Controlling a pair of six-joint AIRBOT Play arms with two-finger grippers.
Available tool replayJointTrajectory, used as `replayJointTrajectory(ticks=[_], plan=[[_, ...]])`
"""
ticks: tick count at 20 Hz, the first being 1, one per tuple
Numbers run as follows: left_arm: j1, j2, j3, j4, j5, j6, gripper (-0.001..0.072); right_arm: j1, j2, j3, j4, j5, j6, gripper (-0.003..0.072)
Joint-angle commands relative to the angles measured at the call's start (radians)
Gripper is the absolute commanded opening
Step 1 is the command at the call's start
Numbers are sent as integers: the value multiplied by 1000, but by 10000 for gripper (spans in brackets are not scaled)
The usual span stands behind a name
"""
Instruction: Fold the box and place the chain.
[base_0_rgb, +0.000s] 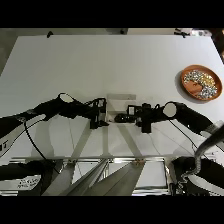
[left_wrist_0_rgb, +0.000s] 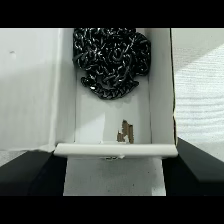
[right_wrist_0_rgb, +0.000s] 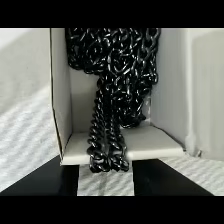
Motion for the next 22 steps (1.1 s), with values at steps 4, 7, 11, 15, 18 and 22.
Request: replayJointTrajectory(ticks=[4, 7, 11, 15, 18, 22], plan=[[0, 0, 0, 0, 0, 0, 274, 1, -2, 0, 10, -18, -1, 217], [0, 0, 0, 0, 0, 0, 274, 1, -1, 0, 7, -13, -1, 150], [0, 0, 0, 0, 0, 0, 274, 0, -1, 0, -130, 14, 38, 33], [0, 0, 0, 0, 0, 0, 274, 0, 28, 0, -271, 16, 178, 12], [0, 0, 0, 0, 0, 0, 274, 0, 71, 0, -279, 20, 232, 11], [0, 0, 0, 0, 0, 0, 274, 0, 184, 0, -278, 70, 290, 11]])
